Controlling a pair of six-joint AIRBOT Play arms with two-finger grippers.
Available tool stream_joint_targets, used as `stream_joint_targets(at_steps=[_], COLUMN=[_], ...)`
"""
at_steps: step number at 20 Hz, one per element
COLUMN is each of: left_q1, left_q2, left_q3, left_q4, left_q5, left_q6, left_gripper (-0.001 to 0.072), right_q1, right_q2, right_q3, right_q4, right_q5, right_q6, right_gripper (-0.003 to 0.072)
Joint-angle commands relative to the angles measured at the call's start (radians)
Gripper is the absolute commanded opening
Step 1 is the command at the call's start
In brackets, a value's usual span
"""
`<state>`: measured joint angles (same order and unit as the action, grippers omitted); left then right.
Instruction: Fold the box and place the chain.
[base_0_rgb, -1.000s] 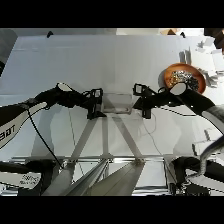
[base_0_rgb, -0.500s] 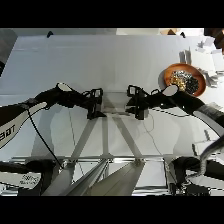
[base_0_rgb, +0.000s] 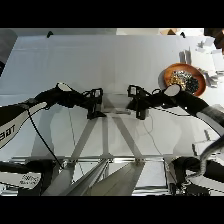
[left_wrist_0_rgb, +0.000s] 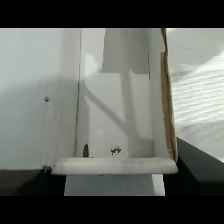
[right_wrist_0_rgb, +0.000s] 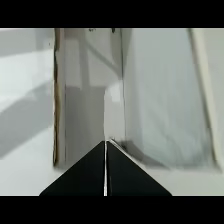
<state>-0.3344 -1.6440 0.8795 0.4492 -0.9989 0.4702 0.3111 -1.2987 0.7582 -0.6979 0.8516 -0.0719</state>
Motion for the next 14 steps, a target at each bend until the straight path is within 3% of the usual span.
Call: stream_joint_targets(at_steps=[1,4,6,9,14], left_q1=[0.000,0.000,0.000,0.000,0.000], left_q2=[0.000,0.000,0.000,0.000,0.000], left_q3=[0.000,0.000,0.000,0.000,0.000], left_q4=[0.001,0.001,0.001,0.001,0.001], left_q5=[0.000,0.000,0.000,0.000,0.000], left_q6=[0.000,0.000,0.000,0.000,0.000], left_gripper=[0.0393,0.0393,0.0393,0.0393,0.0393], right_q1=[-0.062,-0.222,-0.336,-0.423,-0.419], right_q2=[0.151,0.289,0.316,0.307,0.233], right_q3=[0.000,-0.001,-0.002,-0.096,-0.302], right_q4=[-0.215,-0.341,-0.478,-0.406,-0.089], right_q5=[0.020,0.042,0.128,0.236,0.090], right_q6=[0.301,0.766,1.061,1.085,1.063], right_gripper=[0.0009,0.0009,0.0006,0.0004,0.0003])
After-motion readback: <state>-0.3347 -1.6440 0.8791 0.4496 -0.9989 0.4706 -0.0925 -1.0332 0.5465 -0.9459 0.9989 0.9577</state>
